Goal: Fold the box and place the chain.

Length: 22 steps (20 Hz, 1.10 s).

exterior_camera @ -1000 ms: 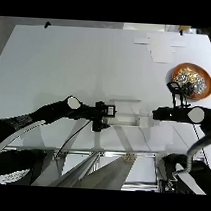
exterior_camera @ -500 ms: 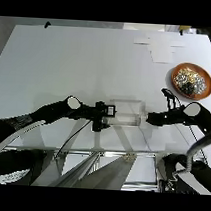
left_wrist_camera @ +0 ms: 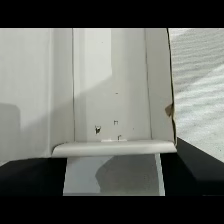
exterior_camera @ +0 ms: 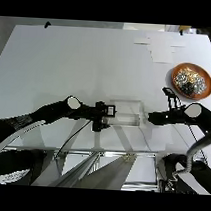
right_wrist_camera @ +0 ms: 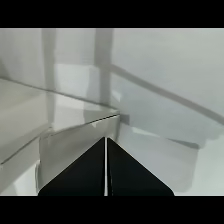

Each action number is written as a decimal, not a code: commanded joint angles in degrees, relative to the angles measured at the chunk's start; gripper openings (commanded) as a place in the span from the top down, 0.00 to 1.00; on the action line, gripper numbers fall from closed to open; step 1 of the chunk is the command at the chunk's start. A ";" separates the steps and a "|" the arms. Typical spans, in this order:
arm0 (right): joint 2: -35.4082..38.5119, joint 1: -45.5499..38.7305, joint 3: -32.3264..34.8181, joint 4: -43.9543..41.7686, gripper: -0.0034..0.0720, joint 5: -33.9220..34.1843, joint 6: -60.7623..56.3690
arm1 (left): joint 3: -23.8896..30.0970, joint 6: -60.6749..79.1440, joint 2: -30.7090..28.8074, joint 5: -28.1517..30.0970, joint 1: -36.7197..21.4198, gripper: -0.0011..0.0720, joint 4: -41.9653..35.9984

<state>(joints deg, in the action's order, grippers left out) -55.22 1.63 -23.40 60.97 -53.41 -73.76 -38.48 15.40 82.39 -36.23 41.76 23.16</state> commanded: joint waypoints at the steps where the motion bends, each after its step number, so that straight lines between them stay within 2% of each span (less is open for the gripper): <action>1: 1.20 0.02 0.00 8.11 0.94 1.16 -4.26 | 0.02 0.02 -0.04 -0.02 0.02 0.80 0.00; 9: -4.33 0.04 0.31 -0.20 0.94 -1.07 -0.02 | 0.02 0.02 -0.04 0.00 0.02 0.80 0.00; 16: -1.79 0.04 0.31 -4.48 0.94 -2.73 2.32 | 0.02 0.02 -0.04 0.00 0.02 0.80 0.02; 20: -0.13 0.04 0.28 -10.91 0.94 -4.63 6.62 | 0.02 0.02 -0.04 -0.02 0.02 0.80 0.00; 21: 0.98 0.04 0.28 -11.96 0.93 -4.72 7.28 | 0.02 0.02 -0.04 0.00 0.02 0.80 0.02; 22: 1.99 0.04 0.28 -12.24 0.83 -4.90 7.26 | 0.02 0.02 -0.04 0.00 0.02 0.80 0.00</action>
